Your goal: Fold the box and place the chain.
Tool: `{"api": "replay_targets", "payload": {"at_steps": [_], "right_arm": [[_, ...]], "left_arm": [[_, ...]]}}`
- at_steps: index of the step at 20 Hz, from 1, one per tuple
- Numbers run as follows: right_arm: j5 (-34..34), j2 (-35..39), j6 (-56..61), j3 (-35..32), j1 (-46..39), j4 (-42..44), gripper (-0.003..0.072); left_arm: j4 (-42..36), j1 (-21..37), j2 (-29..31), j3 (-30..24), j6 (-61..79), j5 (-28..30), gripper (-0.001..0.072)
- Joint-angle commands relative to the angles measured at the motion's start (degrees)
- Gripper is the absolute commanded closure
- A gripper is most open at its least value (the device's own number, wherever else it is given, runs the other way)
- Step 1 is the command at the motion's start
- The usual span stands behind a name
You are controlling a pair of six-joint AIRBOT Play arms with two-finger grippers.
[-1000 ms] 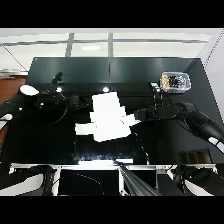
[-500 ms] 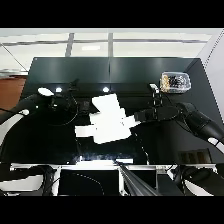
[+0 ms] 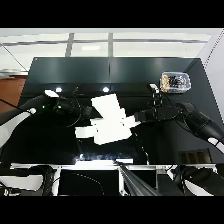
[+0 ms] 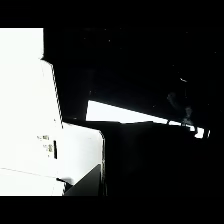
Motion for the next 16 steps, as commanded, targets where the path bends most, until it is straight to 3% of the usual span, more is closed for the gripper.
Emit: {"api": "replay_targets", "payload": {"at_steps": [1, 2, 5, 6, 8, 10, 11, 12, 14, 15, 16], "right_arm": [[-0.1, 0.0, 0.0, 0.0, 0.0, -0.1, 0.0663], [-0.1, 0.0, 0.0, 0.0, 0.0, -0.1, 0.0663], [-0.1, 0.0, 0.0, 0.0, 0.0, -0.6, 0.0662], [-0.1, 0.0, 0.0, 0.0, 0.0, -0.8, 0.0662], [-0.2, 0.0, 0.0, 0.0, 0.0, -1.2, 0.0663], [-0.5, 0.0, 0.0, 0.0, 0.0, -1.4, 0.0663], [-0.8, 0.0, 0.0, 0.0, 0.0, -1.5, 0.0662], [-1.3, 0.1, 0.0, 0.0, 0.0, -1.6, 0.0625], [-4.0, 0.1, 0.0, 0.0, -0.6, -3.2, 0.0105], [-6.1, 0.4, 0.0, 0.1, -1.4, -4.8, 0.0022], [-8.0, 1.1, 0.0, 0.1, -2.6, -6.9, 0.0022]], "left_arm": [[-2.4, -0.1, -1.4, 0.4, 5.8, -1.7, 0.0070], [-2.0, -0.2, -1.4, 0.8, 5.9, -1.6, 0.0161], [-1.6, -0.4, -2.3, 1.9, 7.7, -2.0, 0.0309], [-1.0, -0.4, -3.0, 2.7, 7.7, -3.0, 0.0440], [1.0, -0.3, -4.3, 4.3, 7.7, -5.0, 0.0591], [2.8, -0.3, -4.8, 5.5, 7.7, -6.1, 0.0627], [3.5, -0.3, -4.8, 5.9, 7.7, -6.3, 0.0679], [3.7, -0.3, -4.8, 6.3, 7.8, -6.6, 0.0679], [3.8, -0.3, -4.8, 7.4, 10.1, -8.3, 0.0680], [3.8, -0.4, -4.8, 8.0, 11.3, -9.4, 0.0681], [3.9, -0.4, -4.6, 8.7, 12.2, -10.0, 0.0682]]}}
